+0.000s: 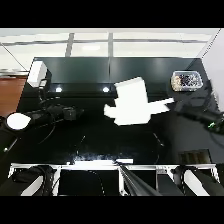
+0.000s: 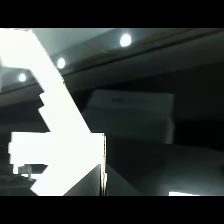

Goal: Fold the box and place the chain.

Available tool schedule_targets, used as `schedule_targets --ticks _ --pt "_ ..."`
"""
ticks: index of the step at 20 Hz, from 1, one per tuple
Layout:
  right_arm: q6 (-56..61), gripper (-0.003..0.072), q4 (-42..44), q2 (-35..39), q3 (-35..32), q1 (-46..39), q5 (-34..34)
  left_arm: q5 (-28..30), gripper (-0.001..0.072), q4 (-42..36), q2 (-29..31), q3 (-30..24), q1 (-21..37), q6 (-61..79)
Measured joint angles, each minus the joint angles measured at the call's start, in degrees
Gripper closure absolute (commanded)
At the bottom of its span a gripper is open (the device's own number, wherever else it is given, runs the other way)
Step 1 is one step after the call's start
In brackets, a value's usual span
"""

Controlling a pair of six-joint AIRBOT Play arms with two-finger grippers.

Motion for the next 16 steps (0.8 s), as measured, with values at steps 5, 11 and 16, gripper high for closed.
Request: schedule_targets --ticks 5,11,16 --pt "0.68 0.0676 2.86 4.81 -7.02 12.96 -9.20 -3.82 0.0016 -18.88 -12.31 3.78 -1.14 11.50" --pt "1.81 0.0676 3.56 5.86 -8.57 19.80 -11.91 -18.53 0.0015 -19.91 -32.06 18.18 -1.77 16.09" --pt "2.05 0.0676 3.61 5.97 -8.76 21.03 -12.39 -30.14 0.0016 -17.46 -43.56 26.60 -2.16 19.54"
